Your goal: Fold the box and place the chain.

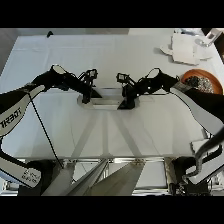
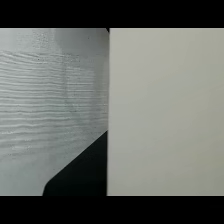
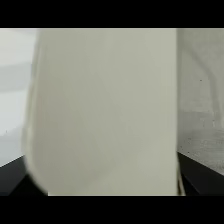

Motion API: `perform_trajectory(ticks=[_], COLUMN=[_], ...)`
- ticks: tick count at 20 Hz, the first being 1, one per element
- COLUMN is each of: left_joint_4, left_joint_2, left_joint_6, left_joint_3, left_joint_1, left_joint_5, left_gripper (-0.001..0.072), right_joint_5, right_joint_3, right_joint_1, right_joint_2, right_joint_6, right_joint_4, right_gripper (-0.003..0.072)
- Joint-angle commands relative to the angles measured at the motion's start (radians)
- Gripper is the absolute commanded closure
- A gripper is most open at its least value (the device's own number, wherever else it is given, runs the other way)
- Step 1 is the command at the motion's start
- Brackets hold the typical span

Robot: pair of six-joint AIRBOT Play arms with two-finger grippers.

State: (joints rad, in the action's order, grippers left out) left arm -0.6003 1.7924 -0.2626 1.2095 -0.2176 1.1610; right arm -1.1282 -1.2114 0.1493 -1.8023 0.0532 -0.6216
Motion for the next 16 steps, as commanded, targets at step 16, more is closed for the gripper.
perform_trajectory(ticks=[16], left_joint_4=[0.001], left_joint_2=[0.0], left_joint_6=[0.0], left_joint_3=[0.0], left_joint_1=[0.0], left_joint_5=[0.0], left_gripper=[0.0696], right_joint_5=[0.231], right_joint_3=[0.211], right_joint_1=[0.026], right_joint_2=[0.103], right_joint_6=[-0.047], right_joint_4=[0.089], right_gripper=[-0.0006])
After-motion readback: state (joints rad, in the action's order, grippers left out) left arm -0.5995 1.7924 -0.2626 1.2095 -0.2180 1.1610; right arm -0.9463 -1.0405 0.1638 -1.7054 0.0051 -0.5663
